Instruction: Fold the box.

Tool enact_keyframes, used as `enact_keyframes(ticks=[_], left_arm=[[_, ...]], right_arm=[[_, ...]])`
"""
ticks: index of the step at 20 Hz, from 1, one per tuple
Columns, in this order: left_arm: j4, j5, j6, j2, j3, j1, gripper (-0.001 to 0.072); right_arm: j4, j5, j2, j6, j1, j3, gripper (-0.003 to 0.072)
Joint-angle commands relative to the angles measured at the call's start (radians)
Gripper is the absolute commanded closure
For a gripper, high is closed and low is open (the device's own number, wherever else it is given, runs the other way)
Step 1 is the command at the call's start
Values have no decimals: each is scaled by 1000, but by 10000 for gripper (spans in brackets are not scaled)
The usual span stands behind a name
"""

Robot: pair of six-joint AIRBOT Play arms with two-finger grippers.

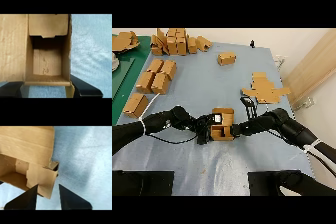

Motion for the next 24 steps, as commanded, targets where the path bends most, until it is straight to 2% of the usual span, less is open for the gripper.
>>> enact_keyframes(ticks=[1,6,11,20,22,24], left_arm=[[0,0,0,1,1,0,274],[0,0,0,1,1,0,273],[0,0,0,1,1,0,273],[0,0,0,1,1,0,274],[0,0,0,1,1,0,273],[0,0,0,1,1,0,274]], right_arm=[[-202,-80,-77,166,89,76,254],[-275,-139,-210,239,154,167,254],[-362,-212,-287,301,183,233,254],[-350,-214,-360,366,198,261,257],[-351,-218,-367,366,198,261,418],[-354,-216,-367,366,198,261,503]])
